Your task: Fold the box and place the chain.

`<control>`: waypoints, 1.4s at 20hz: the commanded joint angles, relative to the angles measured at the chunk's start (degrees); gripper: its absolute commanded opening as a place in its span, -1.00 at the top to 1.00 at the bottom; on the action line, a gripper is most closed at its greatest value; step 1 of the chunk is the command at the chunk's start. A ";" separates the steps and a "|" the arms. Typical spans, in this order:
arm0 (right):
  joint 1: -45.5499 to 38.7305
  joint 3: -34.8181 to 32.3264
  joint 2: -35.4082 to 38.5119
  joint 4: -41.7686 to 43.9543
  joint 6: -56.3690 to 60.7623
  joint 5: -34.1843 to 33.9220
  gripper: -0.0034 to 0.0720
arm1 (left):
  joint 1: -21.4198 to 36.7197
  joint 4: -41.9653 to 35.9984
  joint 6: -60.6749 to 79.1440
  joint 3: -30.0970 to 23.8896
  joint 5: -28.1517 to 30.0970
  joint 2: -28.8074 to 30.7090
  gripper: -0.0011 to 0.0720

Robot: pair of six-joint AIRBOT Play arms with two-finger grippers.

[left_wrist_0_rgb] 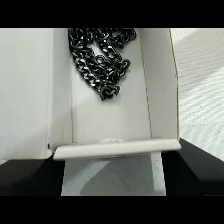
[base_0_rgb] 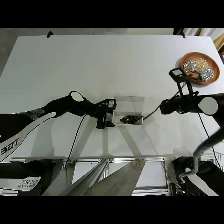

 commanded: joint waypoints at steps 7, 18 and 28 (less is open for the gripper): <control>-6.51 4.50 -19.61 -3.41 3.80 -2.60 0.12 | 0.00 0.00 0.00 0.02 0.00 0.00 0.40; -6.51 6.27 -24.22 -2.80 6.82 -9.55 0.17 | 0.00 0.00 0.02 0.02 0.00 0.00 0.40; -6.49 6.27 -24.09 -2.80 5.95 -7.26 0.87 | 0.00 0.00 0.02 0.02 0.00 0.00 0.40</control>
